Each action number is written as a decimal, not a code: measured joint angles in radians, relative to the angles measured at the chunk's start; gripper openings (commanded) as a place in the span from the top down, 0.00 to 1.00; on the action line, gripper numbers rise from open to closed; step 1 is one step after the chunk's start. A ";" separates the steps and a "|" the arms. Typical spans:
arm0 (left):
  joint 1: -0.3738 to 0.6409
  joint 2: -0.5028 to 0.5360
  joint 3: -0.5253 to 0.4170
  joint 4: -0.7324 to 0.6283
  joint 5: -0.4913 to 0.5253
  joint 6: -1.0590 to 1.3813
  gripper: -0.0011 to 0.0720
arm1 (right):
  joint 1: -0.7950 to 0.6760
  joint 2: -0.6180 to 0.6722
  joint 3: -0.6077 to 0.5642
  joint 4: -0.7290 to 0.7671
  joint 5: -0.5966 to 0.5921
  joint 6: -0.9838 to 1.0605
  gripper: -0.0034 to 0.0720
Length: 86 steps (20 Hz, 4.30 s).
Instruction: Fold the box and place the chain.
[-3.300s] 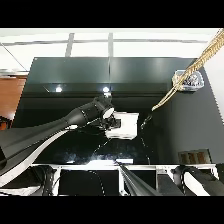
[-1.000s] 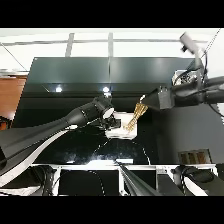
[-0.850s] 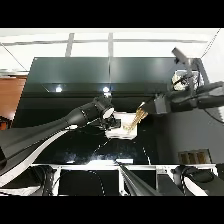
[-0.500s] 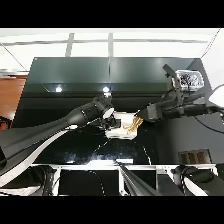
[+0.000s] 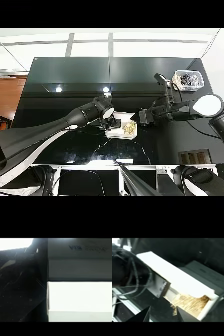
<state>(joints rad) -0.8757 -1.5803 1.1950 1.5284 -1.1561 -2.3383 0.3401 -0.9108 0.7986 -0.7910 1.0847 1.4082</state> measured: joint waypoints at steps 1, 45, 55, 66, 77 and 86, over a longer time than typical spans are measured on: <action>0.000 0.000 0.000 0.000 0.000 0.000 0.95 | -0.021 0.002 0.009 -0.021 0.020 0.004 0.45; 0.540 0.520 -0.710 -0.941 0.310 2.265 0.01 | -0.355 0.141 -0.047 -0.322 -0.015 0.033 0.44; 0.451 0.238 -0.533 -1.046 0.320 2.650 0.02 | -0.355 0.141 -0.047 -0.320 -0.012 0.036 0.44; 0.415 0.177 -0.473 -1.009 0.285 2.633 0.02 | -0.355 0.141 -0.047 -0.320 -0.006 0.035 0.44; 0.372 0.175 -0.472 -0.956 0.297 2.534 0.02 | -0.355 0.141 -0.047 -0.321 -0.005 0.035 0.44; 0.354 0.175 -0.471 -0.988 0.337 2.529 0.02 | -0.355 0.141 -0.047 -0.321 -0.005 0.035 0.44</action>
<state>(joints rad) -0.5220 -1.4048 0.7242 0.5404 -0.8188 0.1909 -0.0147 -0.7700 0.7517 -1.1118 1.0798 1.4429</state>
